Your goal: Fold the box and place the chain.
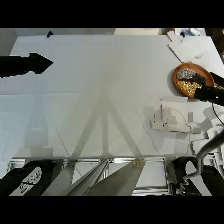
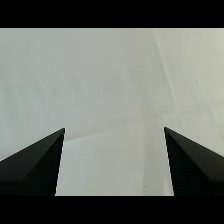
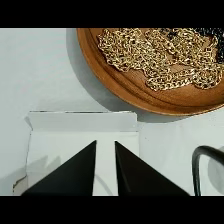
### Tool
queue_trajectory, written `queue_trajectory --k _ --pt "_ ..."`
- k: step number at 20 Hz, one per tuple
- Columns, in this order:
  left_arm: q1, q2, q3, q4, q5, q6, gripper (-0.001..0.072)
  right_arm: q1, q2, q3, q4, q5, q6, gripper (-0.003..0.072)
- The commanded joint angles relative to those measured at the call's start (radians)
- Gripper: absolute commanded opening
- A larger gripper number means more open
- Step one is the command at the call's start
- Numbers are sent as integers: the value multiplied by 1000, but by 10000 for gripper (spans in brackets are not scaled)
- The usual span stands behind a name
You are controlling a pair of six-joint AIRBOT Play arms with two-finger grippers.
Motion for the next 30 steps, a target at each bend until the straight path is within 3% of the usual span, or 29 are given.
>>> queue_trajectory --k 1,10,13,17,21,24,30 --pt "-1 1 1 0 0 0 694 -1 1 3 -74 7 36 202" --pt "-1 1 1 0 0 0 694 -22 -80 98 -546 226 171 203" --pt "-1 1 1 0 0 0 694 -165 -154 98 -500 305 144 211" --pt "-1 1 1 0 0 0 694 -347 -256 98 -229 341 -7 269" --pt "-1 1 1 0 0 0 694 -354 -348 98 -261 404 -91 298" --pt "-1 1 1 0 0 0 694 -354 -403 98 -194 450 -158 299" --pt "-1 1 1 0 0 0 694 -354 -427 108 -183 408 -177 299"
